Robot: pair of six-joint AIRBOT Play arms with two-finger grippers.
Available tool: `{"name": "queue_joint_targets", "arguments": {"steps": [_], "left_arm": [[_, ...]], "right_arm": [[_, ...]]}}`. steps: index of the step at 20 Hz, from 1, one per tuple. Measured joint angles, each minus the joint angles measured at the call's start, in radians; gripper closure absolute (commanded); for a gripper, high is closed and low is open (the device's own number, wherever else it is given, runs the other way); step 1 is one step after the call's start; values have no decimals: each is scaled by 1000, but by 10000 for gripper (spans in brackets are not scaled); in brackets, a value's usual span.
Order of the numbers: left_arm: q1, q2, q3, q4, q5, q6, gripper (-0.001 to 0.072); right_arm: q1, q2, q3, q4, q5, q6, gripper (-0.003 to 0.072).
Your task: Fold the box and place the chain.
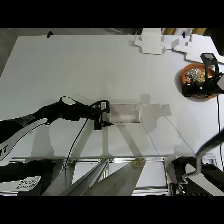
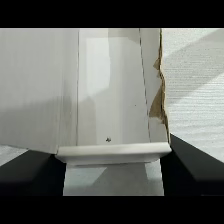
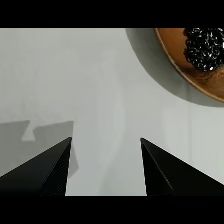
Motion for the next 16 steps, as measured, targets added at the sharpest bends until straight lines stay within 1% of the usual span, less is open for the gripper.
{"name": "queue_joint_targets", "arguments": {"steps": [3, 5, 16], "left_arm": [[0, 0, 0, 0, 0, 0, 367], [0, 0, 0, 0, 0, 0, 367], [0, 0, 0, 0, 0, 0, 367]], "right_arm": [[0, 0, 0, 0, -11, 0, 208], [0, -2, 0, 0, -21, 0, 230], [0, -52, 0, 0, -58, 8, 234]]}}
